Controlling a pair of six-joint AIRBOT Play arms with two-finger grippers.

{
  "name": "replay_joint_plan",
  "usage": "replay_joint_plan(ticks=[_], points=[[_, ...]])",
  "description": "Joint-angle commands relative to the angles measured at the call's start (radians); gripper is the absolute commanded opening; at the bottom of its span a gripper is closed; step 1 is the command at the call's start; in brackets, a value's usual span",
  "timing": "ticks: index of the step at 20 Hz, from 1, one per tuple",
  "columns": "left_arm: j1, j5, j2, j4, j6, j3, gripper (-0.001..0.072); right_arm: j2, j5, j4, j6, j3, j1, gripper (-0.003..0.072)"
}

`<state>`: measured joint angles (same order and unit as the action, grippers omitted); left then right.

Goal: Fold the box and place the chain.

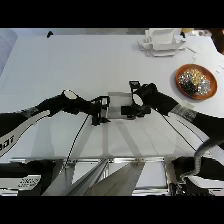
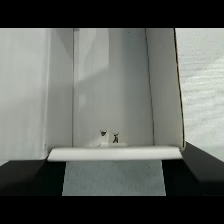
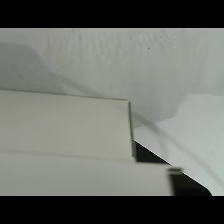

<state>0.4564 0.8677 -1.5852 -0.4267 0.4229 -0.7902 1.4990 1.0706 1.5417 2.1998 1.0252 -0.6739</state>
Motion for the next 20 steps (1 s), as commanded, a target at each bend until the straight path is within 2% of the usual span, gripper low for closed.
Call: replay_joint_plan(ticks=[1,3,9,12,13,15,16,18,20], points=[[0.000,0.000,0.000,0.000,-0.002,0.000,0.0071,-0.001,-0.001,0.002,0.004,0.001,0.000,0.0298],[0.000,0.000,0.000,0.000,-0.002,0.000,0.0071,-0.001,0.000,0.002,0.025,0.001,0.000,0.0290],[0.000,0.000,0.000,0.000,-0.002,0.000,0.0071,-0.001,0.014,-0.023,0.029,0.001,0.000,0.0015],[0.000,0.000,0.000,0.000,-0.002,0.000,0.0071,-0.001,0.014,-0.035,0.028,0.001,0.000,0.0016],[0.000,0.000,0.000,0.000,-0.002,0.000,0.0071,-0.001,0.013,-0.035,0.024,0.001,0.000,0.0042],[0.000,0.000,0.000,0.000,-0.002,0.000,0.0071,-0.013,0.009,-0.030,-0.003,0.001,0.000,0.0347],[0.000,0.000,0.000,0.000,-0.002,0.000,0.0071,-0.031,0.010,-0.018,-0.052,0.001,0.000,0.0407],[0.000,0.000,0.000,0.000,-0.002,0.000,0.0071,-0.089,0.020,0.010,-0.155,0.001,0.000,0.0407],[0.000,0.000,0.000,0.000,-0.002,0.000,0.0071,-0.169,0.090,0.008,-0.330,0.001,0.000,0.0416]])
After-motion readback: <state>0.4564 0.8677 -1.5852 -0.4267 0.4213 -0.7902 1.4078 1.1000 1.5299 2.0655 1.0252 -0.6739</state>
